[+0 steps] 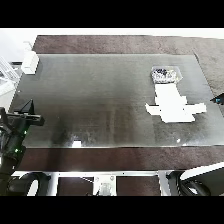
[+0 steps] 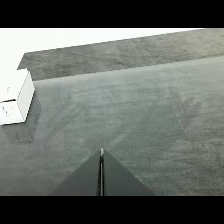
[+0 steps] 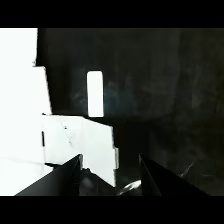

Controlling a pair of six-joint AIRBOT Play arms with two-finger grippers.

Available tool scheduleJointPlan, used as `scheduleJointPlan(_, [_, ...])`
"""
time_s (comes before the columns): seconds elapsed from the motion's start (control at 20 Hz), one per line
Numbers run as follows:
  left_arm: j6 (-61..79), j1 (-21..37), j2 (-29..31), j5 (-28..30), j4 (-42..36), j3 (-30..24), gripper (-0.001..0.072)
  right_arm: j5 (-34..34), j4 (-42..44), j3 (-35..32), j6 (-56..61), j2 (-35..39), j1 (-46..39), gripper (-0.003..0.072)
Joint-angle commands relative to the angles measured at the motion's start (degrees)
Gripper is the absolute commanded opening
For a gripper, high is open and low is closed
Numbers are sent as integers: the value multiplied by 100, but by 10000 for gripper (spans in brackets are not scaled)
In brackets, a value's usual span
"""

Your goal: Fold the box and place the chain.

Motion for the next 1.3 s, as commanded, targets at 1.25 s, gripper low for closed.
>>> scheduleJointPlan(1.25, [2,4,4,2,2,0,23,1460,354,50,-391,-1023,452,237])
